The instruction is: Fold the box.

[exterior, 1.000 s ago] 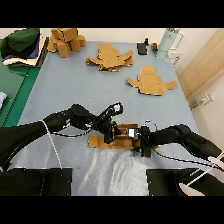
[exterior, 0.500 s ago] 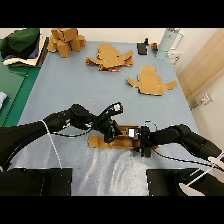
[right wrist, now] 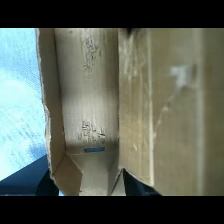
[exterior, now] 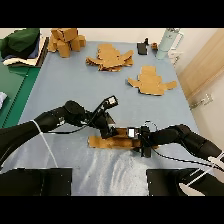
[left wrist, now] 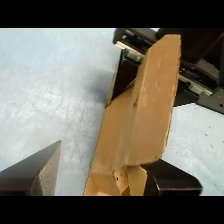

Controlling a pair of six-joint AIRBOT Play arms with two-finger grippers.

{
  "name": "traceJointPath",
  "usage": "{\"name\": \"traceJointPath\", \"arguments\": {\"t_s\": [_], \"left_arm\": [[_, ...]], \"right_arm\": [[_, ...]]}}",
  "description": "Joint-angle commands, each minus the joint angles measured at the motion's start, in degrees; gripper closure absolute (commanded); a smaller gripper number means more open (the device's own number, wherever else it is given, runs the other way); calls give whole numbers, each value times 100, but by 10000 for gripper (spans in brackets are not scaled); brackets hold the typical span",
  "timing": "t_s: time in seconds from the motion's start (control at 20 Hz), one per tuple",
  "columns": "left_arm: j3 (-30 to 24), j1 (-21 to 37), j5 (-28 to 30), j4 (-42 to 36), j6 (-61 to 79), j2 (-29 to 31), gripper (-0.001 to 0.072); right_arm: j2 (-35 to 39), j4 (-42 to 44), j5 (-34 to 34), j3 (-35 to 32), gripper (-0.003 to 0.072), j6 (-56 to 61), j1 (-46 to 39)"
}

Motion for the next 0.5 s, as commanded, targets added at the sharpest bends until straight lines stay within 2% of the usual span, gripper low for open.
{"name": "traceJointPath", "arguments": {"t_s": [0.0,0.3,0.4,0.45], "left_arm": [[4,267,-13,774,-1246,330,111],[4,358,-61,957,-1633,483,112],[4,358,-59,962,-1644,483,112],[4,358,-59,962,-1644,483,112]], "right_arm": [[4,2,7,2,201,0,0],[4,7,129,2,184,2,0],[4,50,131,2,74,2,0],[4,50,131,2,74,2,0]]}}
